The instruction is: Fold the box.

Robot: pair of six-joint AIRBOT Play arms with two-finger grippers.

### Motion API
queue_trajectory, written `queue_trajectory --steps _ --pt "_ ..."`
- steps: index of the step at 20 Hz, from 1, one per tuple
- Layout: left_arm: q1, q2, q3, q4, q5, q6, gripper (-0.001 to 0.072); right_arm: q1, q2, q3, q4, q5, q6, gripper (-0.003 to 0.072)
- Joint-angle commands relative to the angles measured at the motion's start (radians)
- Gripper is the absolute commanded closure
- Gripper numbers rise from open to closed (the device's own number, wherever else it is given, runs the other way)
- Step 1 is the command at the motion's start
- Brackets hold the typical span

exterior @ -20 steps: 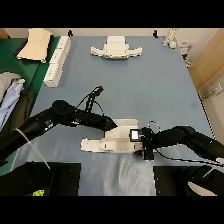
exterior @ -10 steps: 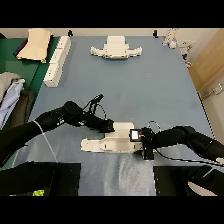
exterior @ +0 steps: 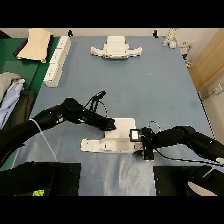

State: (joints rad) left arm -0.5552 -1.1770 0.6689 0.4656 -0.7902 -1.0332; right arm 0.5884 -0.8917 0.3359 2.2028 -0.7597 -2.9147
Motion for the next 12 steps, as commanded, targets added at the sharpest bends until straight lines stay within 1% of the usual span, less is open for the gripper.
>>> queue_trajectory --steps 1,3,8,12 --pt "0.001 0.090 0.028 0.000 -0.029 0.101 0.0696 0.000 0.000 0.000 0.000 0.000 0.000 0.0119" --pt "0.001 0.175 0.027 0.028 -0.050 0.133 0.0696 0.000 0.000 0.000 0.000 0.000 0.000 0.0120" --pt "0.000 0.379 0.015 0.223 -0.133 0.131 0.0696 0.000 0.000 0.000 0.000 0.000 0.000 0.0120" --pt "0.001 0.529 -0.035 0.467 -0.179 0.149 0.0696 0.000 0.000 0.000 0.000 0.000 0.000 0.0119"
